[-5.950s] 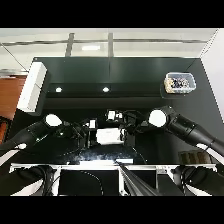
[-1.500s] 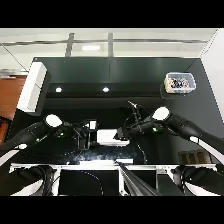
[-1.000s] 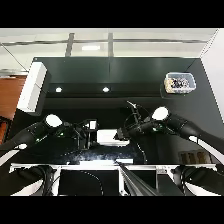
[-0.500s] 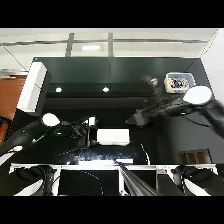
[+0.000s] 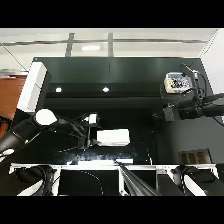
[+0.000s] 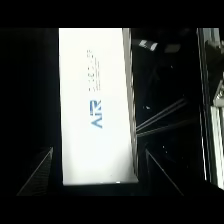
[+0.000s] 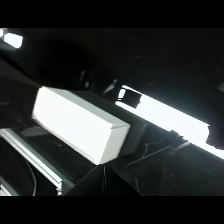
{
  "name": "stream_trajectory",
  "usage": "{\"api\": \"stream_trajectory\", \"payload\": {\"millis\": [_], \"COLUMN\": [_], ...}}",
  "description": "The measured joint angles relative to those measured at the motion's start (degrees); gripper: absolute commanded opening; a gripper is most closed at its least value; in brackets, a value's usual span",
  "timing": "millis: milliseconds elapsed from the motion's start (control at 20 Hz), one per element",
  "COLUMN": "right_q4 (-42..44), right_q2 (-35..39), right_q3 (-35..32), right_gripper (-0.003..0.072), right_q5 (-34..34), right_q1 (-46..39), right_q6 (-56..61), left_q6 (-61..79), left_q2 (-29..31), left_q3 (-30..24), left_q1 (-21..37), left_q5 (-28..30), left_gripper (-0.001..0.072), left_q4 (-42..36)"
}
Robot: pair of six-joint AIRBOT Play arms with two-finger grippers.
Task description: Fold the box and place the chain.
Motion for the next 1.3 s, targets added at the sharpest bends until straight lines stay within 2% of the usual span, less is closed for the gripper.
{"api": "stream_trajectory", "payload": {"millis": [250, 450, 850, 1300], "right_q4": [-0.8, -1.1, -1.2, -1.2], "right_q2": [0.5, 0.5, 0.5, 0.5], "right_q3": [0.0, 0.0, 0.0, 0.0], "right_gripper": [0.0013, 0.0013, 0.0013, 0.0013], "right_q5": [-0.4, -0.9, -1.8, -2.3], "right_q1": [-0.8, -1.0, -1.0, -1.0], "right_q6": [0.5, 0.6, 0.7, 0.7], "left_q6": [-8.3, -12.2, -14.3, -19.1], "left_q2": [-7.3, -10.3, -11.4, -11.8], "left_q3": [5.4, 7.2, 7.8, 7.8], "left_q1": [-7.2, -9.7, -11.0, -15.9], "left_q5": [3.0, 4.8, 6.1, 10.5], "left_gripper": [0.0709, 0.0709, 0.0710, 0.0711], "left_q4": [0.8, 1.1, 1.7, 9.2]}}
